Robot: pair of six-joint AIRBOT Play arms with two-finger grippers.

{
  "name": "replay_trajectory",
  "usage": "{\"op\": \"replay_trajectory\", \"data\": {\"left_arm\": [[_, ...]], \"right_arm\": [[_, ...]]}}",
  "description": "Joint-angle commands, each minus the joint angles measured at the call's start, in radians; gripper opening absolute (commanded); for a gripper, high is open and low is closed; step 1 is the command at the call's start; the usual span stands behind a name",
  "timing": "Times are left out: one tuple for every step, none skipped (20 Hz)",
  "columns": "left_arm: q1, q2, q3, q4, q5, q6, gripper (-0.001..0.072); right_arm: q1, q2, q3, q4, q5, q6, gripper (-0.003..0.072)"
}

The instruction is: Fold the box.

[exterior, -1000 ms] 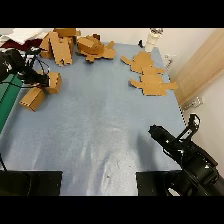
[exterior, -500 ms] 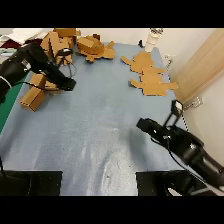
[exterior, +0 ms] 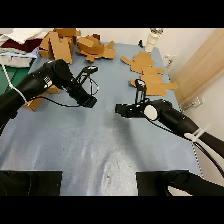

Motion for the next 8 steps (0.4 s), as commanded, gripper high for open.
{"op": "replay_trajectory", "data": {"left_arm": [[-0.021, 0.004, -0.018, -0.011, 0.01, -0.003, 0.0014], [-0.021, 0.005, -0.018, -0.011, -0.002, -0.003, 0.0014], [-0.021, 0.005, -0.018, -0.011, -0.016, -0.003, 0.0015], [-0.022, 0.005, -0.018, -0.014, -0.023, -0.003, 0.0014], [-0.022, 0.004, -0.018, -0.014, -0.023, -0.003, 0.0015], [-0.022, 0.004, -0.018, -0.014, -0.022, -0.003, 0.0014], [-0.022, 0.004, -0.018, -0.014, -0.022, -0.003, 0.0015], [-0.022, 0.004, -0.018, -0.014, -0.023, -0.003, 0.0015]], "right_arm": [[-0.003, -0.06, 0.042, 0.095, 0.049, -0.09, 0.0023], [-0.003, -0.06, 0.042, 0.095, 0.065, -0.09, 0.0023], [-0.003, -0.06, 0.042, 0.095, 0.072, -0.09, 0.0023], [-0.003, -0.06, 0.042, 0.095, 0.072, -0.09, 0.0023], [-0.003, -0.06, 0.042, 0.095, 0.072, -0.09, 0.0023], [-0.003, -0.06, 0.042, 0.095, 0.072, -0.09, 0.0023], [-0.003, -0.06, 0.042, 0.095, 0.072, -0.09, 0.0023], [-0.003, -0.06, 0.042, 0.095, 0.072, -0.09, 0.0023]]}}
